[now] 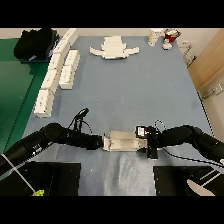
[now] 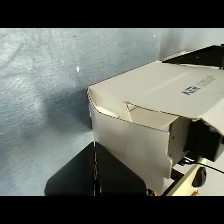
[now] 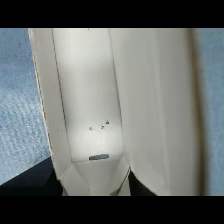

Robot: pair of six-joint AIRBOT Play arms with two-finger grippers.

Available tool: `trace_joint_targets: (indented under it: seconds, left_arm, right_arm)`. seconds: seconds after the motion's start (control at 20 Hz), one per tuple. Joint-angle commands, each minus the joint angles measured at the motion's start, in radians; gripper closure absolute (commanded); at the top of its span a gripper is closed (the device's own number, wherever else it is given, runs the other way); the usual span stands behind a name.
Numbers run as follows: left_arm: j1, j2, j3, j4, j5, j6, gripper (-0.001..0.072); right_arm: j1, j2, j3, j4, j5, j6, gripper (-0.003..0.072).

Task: Fold the box.

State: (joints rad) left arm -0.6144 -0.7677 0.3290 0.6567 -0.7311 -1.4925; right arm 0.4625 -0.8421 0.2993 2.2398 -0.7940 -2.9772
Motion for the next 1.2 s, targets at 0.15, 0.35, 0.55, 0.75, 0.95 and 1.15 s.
trace_joint_targets:
  seconds: [0.15,0.35,0.55,0.75,0.95,1.15]
  left_arm:
    - [-0.003,-0.002,0.014,-0.011,-0.013,0.004,0.0665]
    - [-0.003,-0.002,0.031,-0.010,-0.014,0.003,0.0146]
    - [-0.002,-0.002,0.032,-0.006,-0.012,0.004,0.0146]
    - [-0.002,-0.002,0.032,-0.006,0.037,0.004,0.0145]
    - [-0.003,-0.002,0.032,-0.038,0.034,0.013,0.0145]
    - [-0.003,-0.002,0.032,-0.101,0.085,0.019,0.0145]
  right_arm:
    - [0.000,0.001,0.001,0.000,0.000,0.000,0.0217]
    - [0.000,0.001,0.001,0.000,0.000,0.000,0.0217]
    - [0.000,0.001,0.001,0.000,0.000,0.000,0.0217]
    - [0.000,0.001,0.001,0.000,0.000,0.000,0.0217]
    - [0.000,0.001,0.001,0.000,0.000,0.000,0.0217]
    - [0.000,0.001,0.001,0.000,0.000,0.000,0.0216]
